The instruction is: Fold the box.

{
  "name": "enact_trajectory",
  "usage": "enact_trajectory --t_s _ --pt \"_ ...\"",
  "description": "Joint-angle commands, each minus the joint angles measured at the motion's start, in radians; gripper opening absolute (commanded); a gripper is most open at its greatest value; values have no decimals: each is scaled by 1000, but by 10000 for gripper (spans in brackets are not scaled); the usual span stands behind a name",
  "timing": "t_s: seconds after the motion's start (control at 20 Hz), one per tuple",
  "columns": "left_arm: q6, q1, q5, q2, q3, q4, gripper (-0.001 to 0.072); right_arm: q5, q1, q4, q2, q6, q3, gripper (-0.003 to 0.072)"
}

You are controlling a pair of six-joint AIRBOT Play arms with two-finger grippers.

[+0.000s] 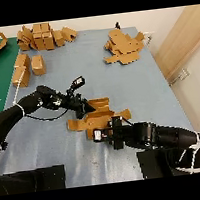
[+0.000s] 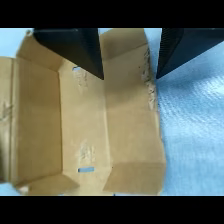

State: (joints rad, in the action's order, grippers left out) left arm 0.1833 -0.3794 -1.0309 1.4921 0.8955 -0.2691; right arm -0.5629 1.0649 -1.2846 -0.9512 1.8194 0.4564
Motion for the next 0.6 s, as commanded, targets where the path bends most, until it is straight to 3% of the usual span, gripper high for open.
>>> enact_trajectory --t_s 0.0,0.15,0.55 --pt "0 0 0 0 0 0 12 6 0 82 -3 -38 14 499" --pt "0 -1 0 0 0 0 12 5 -2 167 -3 -109 14 498" --pt "0 -1 1 0 0 0 12 -26 -11 176 11 -118 18 500"
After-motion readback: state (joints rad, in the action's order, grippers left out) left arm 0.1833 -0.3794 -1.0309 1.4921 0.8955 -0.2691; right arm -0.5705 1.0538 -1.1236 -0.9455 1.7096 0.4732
